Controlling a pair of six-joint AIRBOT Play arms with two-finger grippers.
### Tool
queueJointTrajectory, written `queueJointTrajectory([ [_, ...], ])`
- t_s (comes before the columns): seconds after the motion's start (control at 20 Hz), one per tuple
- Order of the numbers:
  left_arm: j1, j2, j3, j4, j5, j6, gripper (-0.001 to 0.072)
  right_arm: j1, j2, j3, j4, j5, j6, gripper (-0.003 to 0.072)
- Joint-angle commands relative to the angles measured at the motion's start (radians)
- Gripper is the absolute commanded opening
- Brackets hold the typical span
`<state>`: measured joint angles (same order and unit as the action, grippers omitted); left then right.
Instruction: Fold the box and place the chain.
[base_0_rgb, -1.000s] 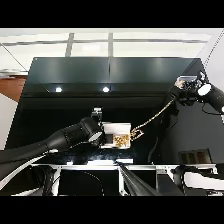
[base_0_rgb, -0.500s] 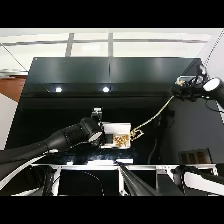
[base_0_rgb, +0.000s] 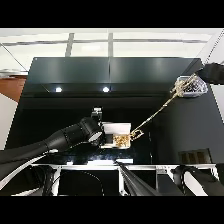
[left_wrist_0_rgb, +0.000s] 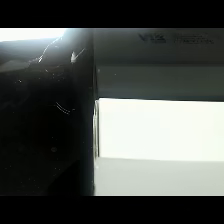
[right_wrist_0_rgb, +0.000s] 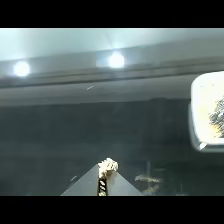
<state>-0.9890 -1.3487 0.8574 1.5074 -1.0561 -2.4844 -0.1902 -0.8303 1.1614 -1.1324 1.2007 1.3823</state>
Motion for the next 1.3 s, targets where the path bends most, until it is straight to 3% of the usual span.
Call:
queueJointTrajectory([
  [0.0,0.000,0.000,0.000,0.003,0.001,0.001,0.0031,0.003,0.127,0.018,0.099,0.222,-0.018,0.0041],
  [0.15,0.000,0.000,0.000,0.003,0.001,0.001,0.0031,0.073,0.151,-0.006,0.184,0.342,-0.039,0.0041],
  [0.35,0.001,0.000,0.000,0.003,0.001,0.000,0.0031,0.290,0.157,-0.113,0.306,0.309,-0.037,0.0041],
  [0.55,0.000,0.000,0.000,0.003,0.001,0.001,0.0031,0.512,0.154,-0.210,0.336,0.188,-0.010,0.0041],
  [0.75,0.000,0.000,0.000,0.002,0.000,0.000,0.0031,0.675,0.140,-0.236,0.402,0.019,-0.009,0.0041],
  [1.25,0.000,0.000,0.000,0.002,0.000,0.000,0.0031,0.772,-0.033,-0.299,0.394,-0.004,-0.010,0.0043],
])
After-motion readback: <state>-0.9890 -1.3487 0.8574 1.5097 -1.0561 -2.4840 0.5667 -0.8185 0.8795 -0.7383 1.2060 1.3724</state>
